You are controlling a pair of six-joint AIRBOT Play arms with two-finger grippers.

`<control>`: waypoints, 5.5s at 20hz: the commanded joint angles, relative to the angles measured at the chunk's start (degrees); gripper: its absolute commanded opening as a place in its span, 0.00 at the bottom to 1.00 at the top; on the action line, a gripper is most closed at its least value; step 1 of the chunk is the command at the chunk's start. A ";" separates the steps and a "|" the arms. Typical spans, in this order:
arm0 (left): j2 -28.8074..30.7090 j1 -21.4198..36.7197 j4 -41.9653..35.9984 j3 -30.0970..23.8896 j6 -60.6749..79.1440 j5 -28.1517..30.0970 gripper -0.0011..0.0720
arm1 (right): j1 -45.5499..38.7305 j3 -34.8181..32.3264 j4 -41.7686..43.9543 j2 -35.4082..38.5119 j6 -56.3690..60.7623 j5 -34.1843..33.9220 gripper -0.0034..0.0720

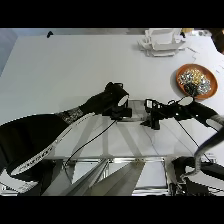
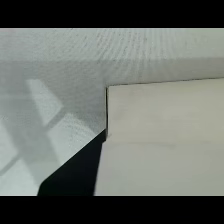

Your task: Fold the box and place the chain.

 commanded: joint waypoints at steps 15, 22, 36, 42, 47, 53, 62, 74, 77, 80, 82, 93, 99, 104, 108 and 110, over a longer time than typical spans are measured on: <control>13.68 6.56 -5.81 -0.07 25.24 -4.70 0.34 | 0.00 -0.02 0.00 0.04 -0.02 0.00 0.55; 24.52 12.22 -16.61 -12.00 87.80 -7.04 0.98 | -0.02 -0.02 0.00 0.04 -0.02 0.00 0.55; 13.81 22.45 -51.43 -31.26 151.62 23.63 0.99 | -0.02 -0.02 0.00 0.04 -0.02 0.00 0.55; 13.25 22.32 -55.63 -31.26 151.62 23.65 0.99 | 0.00 -0.02 0.00 0.04 -0.02 0.00 0.55; 12.50 20.55 -55.54 -31.26 152.56 23.67 0.99 | 0.00 -0.02 0.00 0.04 -0.02 0.00 0.55; 11.80 19.30 -55.60 -31.26 154.62 23.45 0.99 | -0.02 -0.02 0.00 0.04 -0.02 0.00 0.55; 11.65 19.17 -55.67 -31.26 154.48 22.86 0.98 | 0.00 -0.02 0.00 0.04 -0.02 0.00 0.55; 9.25 17.40 -59.06 -31.26 154.48 24.55 0.67 | -0.02 -0.02 0.00 0.04 -0.02 0.00 0.55; 9.27 17.40 -59.06 -31.26 154.51 24.57 0.18 | -0.02 -0.02 0.00 0.04 -0.02 0.00 0.55; 9.27 17.40 -59.06 -31.26 154.48 24.55 0.05 | 0.00 -0.02 0.00 0.04 -0.02 0.00 0.55; 9.27 17.40 -59.06 -31.26 154.48 24.55 0.06 | -0.02 -0.02 0.00 0.04 -0.02 0.00 0.55; 9.27 17.40 -59.08 -31.26 154.51 24.55 0.06 | -0.02 -0.02 0.00 0.04 -0.02 0.00 0.55; 9.27 17.40 -59.06 -31.26 154.51 24.52 0.06 | -0.02 -0.02 0.02 0.04 -0.04 -0.04 0.55; 9.27 17.40 -59.08 -31.26 154.51 24.55 0.06 | -0.02 -0.02 -0.76 0.20 0.68 -0.37 1.00; 9.27 17.40 -59.06 -31.26 154.51 24.55 0.06 | -0.02 -0.02 -4.52 1.90 5.49 -0.22 0.97; 9.27 17.40 -59.08 -31.26 154.51 24.52 0.06 | -0.02 -0.02 -7.69 3.67 9.31 -0.17 0.97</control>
